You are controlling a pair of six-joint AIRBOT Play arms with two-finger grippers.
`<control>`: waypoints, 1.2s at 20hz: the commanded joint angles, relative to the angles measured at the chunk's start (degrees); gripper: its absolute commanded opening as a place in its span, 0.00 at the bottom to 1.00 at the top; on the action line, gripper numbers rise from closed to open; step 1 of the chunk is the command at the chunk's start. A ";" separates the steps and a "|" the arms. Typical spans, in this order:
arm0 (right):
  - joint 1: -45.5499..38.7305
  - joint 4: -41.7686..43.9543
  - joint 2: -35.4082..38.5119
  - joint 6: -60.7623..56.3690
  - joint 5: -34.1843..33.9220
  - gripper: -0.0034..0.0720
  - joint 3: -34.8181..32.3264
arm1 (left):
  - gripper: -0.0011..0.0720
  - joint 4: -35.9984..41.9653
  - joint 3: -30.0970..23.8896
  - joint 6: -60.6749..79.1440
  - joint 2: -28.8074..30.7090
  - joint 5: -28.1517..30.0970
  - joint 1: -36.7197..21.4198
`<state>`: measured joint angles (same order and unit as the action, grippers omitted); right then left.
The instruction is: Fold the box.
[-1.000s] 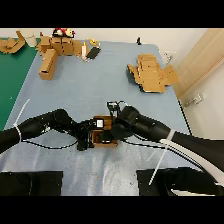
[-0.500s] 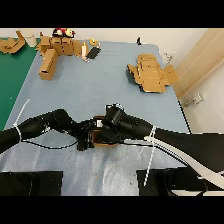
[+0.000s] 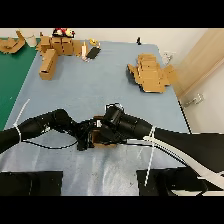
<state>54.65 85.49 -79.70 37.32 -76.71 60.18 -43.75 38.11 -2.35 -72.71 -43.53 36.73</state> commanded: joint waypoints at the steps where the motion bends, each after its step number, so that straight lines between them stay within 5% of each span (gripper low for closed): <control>1: 0.00 0.17 2.58 -0.37 -0.42 0.68 0.70 | 0.59 0.02 0.02 -0.04 -0.04 0.02 0.02; 7: -0.42 -2.75 9.38 -3.04 -5.27 0.66 0.68 | 0.59 0.02 0.02 -0.04 -0.04 0.02 0.02; 11: -1.36 -7.13 14.60 -3.32 -5.97 0.38 -0.33 | 0.59 0.02 0.02 -0.04 -0.04 0.02 0.02; 14: -8.72 -4.00 21.46 -0.33 0.74 0.10 -7.45 | 0.59 0.02 0.02 -0.04 -0.04 0.02 0.02; 19: -29.20 14.47 26.88 21.94 18.21 0.05 -21.64 | 0.59 0.02 0.02 -0.04 -0.04 0.02 0.02; 21: -38.42 29.51 23.41 39.95 23.87 0.05 -23.96 | 0.60 0.02 0.02 -0.04 -0.04 0.02 0.02; 24: -47.89 55.52 12.68 71.04 22.73 0.05 -21.68 | 0.59 0.02 0.02 -0.04 -0.04 0.02 0.02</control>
